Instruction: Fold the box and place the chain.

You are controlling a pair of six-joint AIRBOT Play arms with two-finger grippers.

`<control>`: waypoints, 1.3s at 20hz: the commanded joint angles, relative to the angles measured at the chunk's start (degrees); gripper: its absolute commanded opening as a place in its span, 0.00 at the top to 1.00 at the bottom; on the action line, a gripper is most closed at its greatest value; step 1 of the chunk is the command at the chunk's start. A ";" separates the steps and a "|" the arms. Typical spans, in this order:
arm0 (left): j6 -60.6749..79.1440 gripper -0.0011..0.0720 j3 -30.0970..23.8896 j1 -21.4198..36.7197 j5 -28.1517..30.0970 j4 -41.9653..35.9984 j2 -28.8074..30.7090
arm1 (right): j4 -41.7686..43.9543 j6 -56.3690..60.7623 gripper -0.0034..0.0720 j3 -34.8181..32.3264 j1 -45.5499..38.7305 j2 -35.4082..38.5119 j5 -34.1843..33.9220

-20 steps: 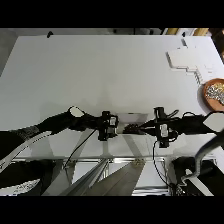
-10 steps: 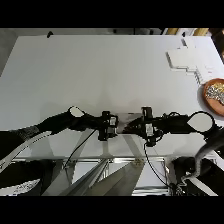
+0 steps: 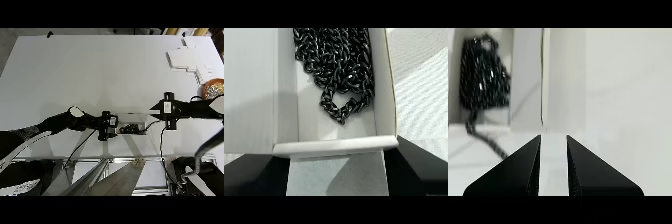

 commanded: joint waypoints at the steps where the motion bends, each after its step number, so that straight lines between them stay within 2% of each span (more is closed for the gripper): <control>1: 0.00 0.48 -0.02 0.02 0.02 0.02 0.04 | -7.41 0.96 0.75 0.59 -4.63 -3.32 1.95; 6: 0.00 0.48 -0.02 0.00 0.04 0.02 0.04 | -11.85 -0.15 0.72 -4.59 -3.13 -8.57 -3.65; 8: 0.00 0.48 -0.02 0.02 0.00 0.02 0.04 | -11.98 -1.51 0.59 -6.16 -1.99 -10.45 -5.97; 12: 0.00 0.48 -0.02 0.00 0.02 0.02 0.04 | -12.04 -2.95 0.59 -6.78 -0.52 -14.67 -8.87; 15: 0.00 0.48 -0.02 0.02 0.02 0.00 0.04 | -12.02 -2.95 0.60 -6.80 -0.55 -16.46 -11.61; 17: 0.00 0.48 -0.02 0.02 0.02 0.00 0.04 | -12.04 -3.15 0.65 -6.80 -0.55 -16.68 -12.96; 22: 0.00 0.48 -0.02 0.02 0.02 0.02 0.04 | -12.04 -5.53 0.67 -8.20 -0.55 -16.74 -14.43; 23: 0.00 0.48 -0.02 0.02 0.02 0.02 0.04 | -12.11 -5.53 0.73 -8.61 -0.55 -16.74 -14.40; 25: 0.00 0.48 -0.02 0.02 0.02 0.02 0.04 | -12.09 -5.51 0.76 -8.81 -0.55 -16.74 -14.38; 26: 0.00 0.48 -0.02 0.02 0.02 0.00 0.04 | -12.11 -5.46 0.82 -8.81 -0.55 -16.74 -14.27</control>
